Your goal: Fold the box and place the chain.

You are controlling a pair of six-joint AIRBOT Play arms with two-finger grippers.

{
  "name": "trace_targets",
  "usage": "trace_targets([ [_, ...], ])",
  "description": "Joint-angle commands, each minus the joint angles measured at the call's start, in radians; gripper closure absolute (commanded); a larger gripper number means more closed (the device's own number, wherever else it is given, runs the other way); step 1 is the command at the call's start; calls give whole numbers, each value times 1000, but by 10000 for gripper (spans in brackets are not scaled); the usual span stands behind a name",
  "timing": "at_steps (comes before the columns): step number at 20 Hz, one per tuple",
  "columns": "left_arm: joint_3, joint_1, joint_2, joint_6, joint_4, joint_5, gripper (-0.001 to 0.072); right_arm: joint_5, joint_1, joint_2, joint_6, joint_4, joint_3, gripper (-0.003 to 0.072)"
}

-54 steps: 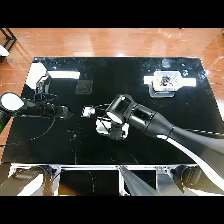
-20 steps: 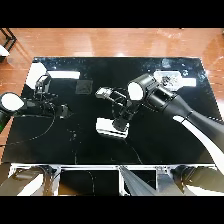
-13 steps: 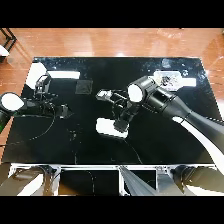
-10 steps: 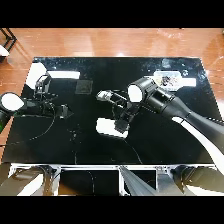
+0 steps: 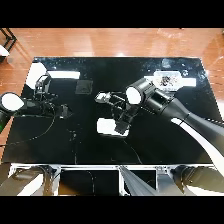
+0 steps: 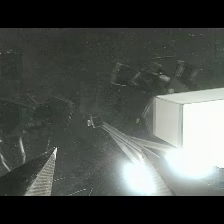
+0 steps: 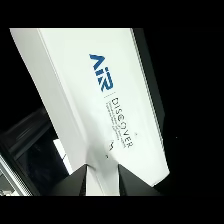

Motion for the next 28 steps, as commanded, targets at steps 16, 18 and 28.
trace_targets([
  [16, 1, 1, 0, 0, 5, 1, 70, -49, 6, -1, -72, -74, 0, 37],
  [18, 1, 1, 0, 0, 5, 1, 70, -61, 6, -1, -72, -75, -1, 37],
  [28, 1, 1, 0, 0, 5, 1, 71, -61, 6, -2, -288, -5, -17, -19],
])
